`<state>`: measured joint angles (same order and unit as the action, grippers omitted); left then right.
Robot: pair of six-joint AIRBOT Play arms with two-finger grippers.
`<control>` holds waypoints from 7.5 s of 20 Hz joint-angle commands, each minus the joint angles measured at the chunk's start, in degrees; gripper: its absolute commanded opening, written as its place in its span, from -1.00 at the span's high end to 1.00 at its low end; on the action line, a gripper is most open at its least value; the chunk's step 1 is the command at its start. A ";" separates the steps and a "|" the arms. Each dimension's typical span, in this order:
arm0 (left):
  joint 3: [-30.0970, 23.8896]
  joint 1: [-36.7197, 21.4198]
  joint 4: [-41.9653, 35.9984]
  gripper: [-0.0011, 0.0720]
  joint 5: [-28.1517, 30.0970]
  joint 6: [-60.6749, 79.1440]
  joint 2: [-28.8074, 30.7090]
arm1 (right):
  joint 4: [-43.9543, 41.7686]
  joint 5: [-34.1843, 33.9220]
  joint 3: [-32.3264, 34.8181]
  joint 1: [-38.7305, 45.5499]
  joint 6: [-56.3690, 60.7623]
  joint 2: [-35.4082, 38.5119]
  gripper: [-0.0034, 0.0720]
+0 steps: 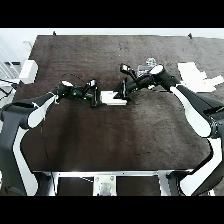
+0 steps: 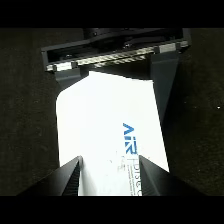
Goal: Fold the box and place the chain.
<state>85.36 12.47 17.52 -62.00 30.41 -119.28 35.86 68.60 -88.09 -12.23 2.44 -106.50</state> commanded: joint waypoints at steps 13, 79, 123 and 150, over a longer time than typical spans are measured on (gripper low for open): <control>0.00 -0.02 0.02 0.21 0.02 0.02 0.04 | -0.20 -2.69 -0.09 -0.04 -1.22 2.49 0.22; 0.00 -0.02 -0.39 0.21 0.00 0.02 0.26 | -15.04 -0.13 15.98 13.09 12.59 41.09 0.87; -52.19 -52.94 6.93 0.93 34.58 -28.26 54.25 | -15.91 -9.66 43.98 21.03 11.96 53.86 0.87; -43.63 -52.98 4.83 -1.00 36.00 -28.00 39.69 | -18.80 -11.65 44.06 21.03 12.13 53.92 0.26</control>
<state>41.52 -40.45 22.13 -26.00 3.05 -79.55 18.55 57.67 -44.05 8.78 14.44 -52.62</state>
